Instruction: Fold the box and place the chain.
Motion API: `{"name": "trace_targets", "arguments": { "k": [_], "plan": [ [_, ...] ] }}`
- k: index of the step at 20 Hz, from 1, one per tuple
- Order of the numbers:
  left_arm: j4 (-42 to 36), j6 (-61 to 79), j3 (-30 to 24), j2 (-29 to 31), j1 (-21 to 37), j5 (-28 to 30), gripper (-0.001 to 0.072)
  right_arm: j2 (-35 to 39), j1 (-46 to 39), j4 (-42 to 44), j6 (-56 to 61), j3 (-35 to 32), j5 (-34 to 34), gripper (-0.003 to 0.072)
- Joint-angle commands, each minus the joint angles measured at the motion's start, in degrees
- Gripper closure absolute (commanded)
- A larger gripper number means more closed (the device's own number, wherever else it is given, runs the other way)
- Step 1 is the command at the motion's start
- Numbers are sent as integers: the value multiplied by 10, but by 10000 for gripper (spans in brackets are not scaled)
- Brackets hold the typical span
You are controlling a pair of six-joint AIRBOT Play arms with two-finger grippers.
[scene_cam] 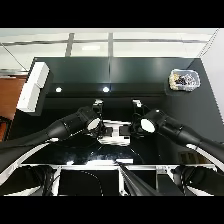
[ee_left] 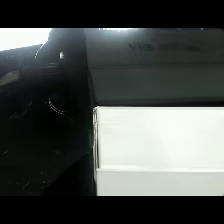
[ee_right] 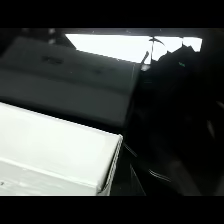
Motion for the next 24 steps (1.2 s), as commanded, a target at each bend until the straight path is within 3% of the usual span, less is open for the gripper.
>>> {"name": "trace_targets", "arguments": {
  "k": [1,6,7,8,9,19,22,23,24],
  "plan": [
    [0,0,1,0,0,-1,680,-40,21,-39,49,45,73,313],
    [0,0,1,0,0,-3,680,-78,35,-56,75,82,112,314],
    [0,0,1,0,0,-3,680,-78,35,-56,80,82,108,334],
    [0,0,1,0,0,-3,680,-78,36,-56,79,82,106,408],
    [0,0,1,0,0,-3,681,-78,36,-56,80,82,104,415],
    [0,0,1,0,0,-3,680,-96,42,-53,81,82,103,415],
    [0,0,1,0,0,-4,681,-98,42,-54,80,82,96,557],
    [0,0,1,0,0,-4,680,-98,42,-54,80,82,91,670],
    [0,0,1,0,0,-4,680,-98,43,-54,81,82,88,671]
  ]
}}
